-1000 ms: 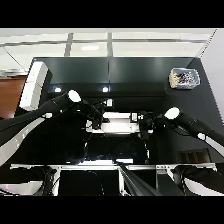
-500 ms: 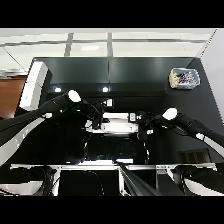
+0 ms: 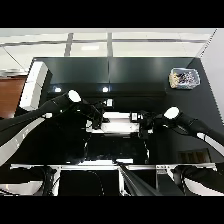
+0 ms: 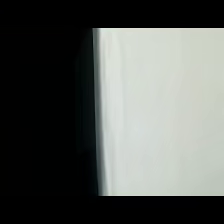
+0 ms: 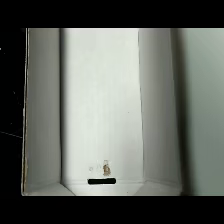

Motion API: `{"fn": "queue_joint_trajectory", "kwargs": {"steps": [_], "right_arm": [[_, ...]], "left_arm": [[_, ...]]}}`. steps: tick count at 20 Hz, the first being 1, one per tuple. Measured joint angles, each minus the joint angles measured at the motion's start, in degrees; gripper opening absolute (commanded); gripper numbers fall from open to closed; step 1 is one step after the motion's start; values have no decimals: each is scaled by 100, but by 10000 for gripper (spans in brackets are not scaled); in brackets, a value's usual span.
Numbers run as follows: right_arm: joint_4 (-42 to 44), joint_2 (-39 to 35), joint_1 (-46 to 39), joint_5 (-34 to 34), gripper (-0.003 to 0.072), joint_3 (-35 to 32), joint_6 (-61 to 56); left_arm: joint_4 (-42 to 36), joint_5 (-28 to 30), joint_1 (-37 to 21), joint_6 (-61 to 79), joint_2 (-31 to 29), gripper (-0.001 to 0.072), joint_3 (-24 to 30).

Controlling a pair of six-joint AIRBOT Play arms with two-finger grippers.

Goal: Fold the box and place the chain.

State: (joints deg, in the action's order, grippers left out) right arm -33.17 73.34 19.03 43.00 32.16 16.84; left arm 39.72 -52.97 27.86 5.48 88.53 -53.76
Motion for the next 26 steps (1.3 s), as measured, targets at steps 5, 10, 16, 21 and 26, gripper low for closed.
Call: {"fn": "queue_joint_trajectory", "kwargs": {"steps": [5, 10, 16, 21, 26], "right_arm": [[61, 0, 22, -20, 656, 7, -22], [-9, 0, 98, -90, 655, 7, -122], [-57, 0, 116, -107, 438, 9, -146], [-76, 0, 116, -103, 438, 9, -149], [-111, 0, 116, -83, 337, 9, -149]], "left_arm": [[9, 0, 0, 4, 0, 25, 0], [7, -2, 0, 9, 0, 25, 0], [9, 2, 0, 15, 0, 26, 0], [11, -17, 0, -273, -42, 632, -13], [820, -52, -216, -1657, -612, 635, -39]]}}
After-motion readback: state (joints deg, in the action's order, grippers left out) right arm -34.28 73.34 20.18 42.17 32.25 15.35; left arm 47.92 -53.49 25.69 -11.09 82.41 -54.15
